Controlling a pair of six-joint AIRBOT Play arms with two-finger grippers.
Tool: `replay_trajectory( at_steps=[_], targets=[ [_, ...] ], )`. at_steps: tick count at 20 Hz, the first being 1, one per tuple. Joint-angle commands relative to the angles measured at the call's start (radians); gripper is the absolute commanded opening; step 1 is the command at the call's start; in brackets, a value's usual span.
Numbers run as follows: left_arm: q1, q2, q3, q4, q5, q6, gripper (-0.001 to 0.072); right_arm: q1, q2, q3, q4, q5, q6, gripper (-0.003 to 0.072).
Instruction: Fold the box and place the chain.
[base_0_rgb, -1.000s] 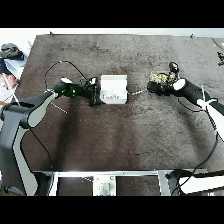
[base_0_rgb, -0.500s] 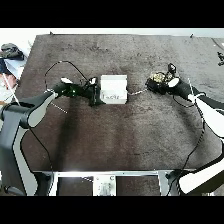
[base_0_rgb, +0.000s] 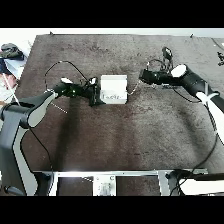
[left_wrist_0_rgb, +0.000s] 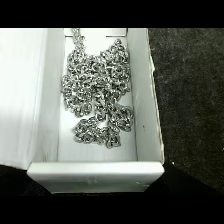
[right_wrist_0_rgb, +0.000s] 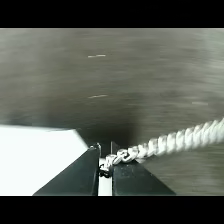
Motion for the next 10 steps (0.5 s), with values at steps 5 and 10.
replay_trajectory(
  at_steps=[5, 10],
  targets=[
    [0.000, 0.001, 0.000, 0.000, 0.000, 0.000, 0.0206, 0.224, 0.223, 0.002, 0.008, 0.013, -0.032, 0.0012],
    [0.000, 0.001, 0.000, 0.000, 0.000, 0.000, 0.0206, 0.356, 0.183, 0.001, 0.005, -0.097, -0.031, 0.0012]
  ],
)
